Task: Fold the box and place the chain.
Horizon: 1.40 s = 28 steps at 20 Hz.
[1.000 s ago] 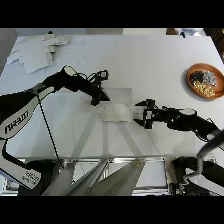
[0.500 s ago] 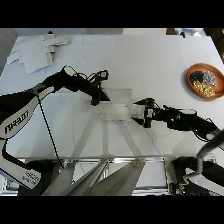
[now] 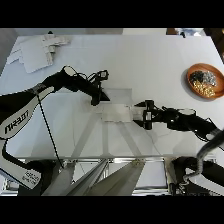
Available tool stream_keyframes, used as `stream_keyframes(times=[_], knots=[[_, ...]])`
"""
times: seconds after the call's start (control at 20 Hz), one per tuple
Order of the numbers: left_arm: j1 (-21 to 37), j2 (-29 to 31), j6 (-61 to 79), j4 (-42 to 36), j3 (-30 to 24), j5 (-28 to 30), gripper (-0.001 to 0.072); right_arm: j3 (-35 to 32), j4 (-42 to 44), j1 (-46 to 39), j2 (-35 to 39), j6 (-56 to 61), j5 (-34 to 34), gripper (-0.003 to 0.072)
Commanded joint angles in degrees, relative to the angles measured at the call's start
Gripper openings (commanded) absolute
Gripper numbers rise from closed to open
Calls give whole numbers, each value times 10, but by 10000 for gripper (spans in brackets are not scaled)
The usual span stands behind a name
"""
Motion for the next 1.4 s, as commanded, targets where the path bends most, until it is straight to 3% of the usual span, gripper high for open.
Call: stream_keyframes(times=[0.0, 0.25, 0.55, 0.95, 1.35], knots=[[0, 0, 0, 0, 0, 0, 15, 0, 0, 11, -9, 4, 0, 690], [0, 0, 0, 0, 0, 0, 15, 0, 35, 16, -22, 75, -26, 690], [0, 0, 0, 0, 0, 0, 15, 0, 126, 16, -22, 77, -20, 690], [0, 0, 0, 0, 0, 0, 15, 1, 145, 14, -22, 80, -1, 690], [0, 0, 0, 0, 0, 0, 15, 53, 146, -6, -22, 197, 6, 690]])
